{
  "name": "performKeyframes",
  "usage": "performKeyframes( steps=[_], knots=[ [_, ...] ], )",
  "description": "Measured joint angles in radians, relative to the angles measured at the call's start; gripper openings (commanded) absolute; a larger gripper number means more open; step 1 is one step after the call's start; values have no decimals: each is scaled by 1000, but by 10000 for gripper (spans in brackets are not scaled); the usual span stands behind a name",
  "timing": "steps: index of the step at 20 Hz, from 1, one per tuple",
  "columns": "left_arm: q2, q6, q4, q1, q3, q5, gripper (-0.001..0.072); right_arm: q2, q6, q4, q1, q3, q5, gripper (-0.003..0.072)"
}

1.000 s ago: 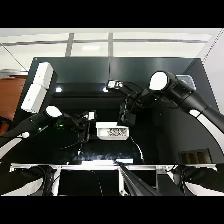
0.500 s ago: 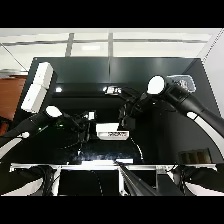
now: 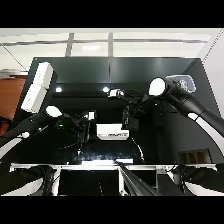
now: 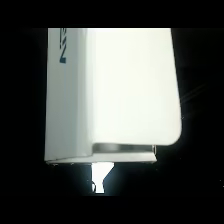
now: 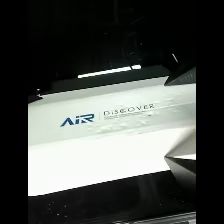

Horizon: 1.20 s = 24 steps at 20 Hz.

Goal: Fold the box and place the chain.

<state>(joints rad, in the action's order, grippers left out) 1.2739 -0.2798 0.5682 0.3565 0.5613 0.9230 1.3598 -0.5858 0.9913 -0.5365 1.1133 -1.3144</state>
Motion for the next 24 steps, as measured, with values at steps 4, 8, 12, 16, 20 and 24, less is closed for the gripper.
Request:
performKeyframes(
  steps=[4, 8, 12, 16, 20, 24],
  knots=[
    [0, 0, 0, 0, 0, 0, 369, -8, 3, 5, 4, -5, -13, 356],
    [0, 0, 0, 0, 0, 0, 369, -12, 2, 7, 2, -7, -18, 239],
    [0, 0, 1, 0, 0, 0, 369, -12, -2, 27, -23, -8, -17, 239],
    [0, 0, 1, 0, 0, 0, 369, -12, -24, 68, -43, -9, 6, 158],
    [0, 0, 2, 0, 0, 0, 369, -12, -34, 83, -49, -9, 12, 158],
    [0, 0, 2, 0, 0, 0, 369, -13, -41, 86, -51, -9, 13, 160]
  ],
)
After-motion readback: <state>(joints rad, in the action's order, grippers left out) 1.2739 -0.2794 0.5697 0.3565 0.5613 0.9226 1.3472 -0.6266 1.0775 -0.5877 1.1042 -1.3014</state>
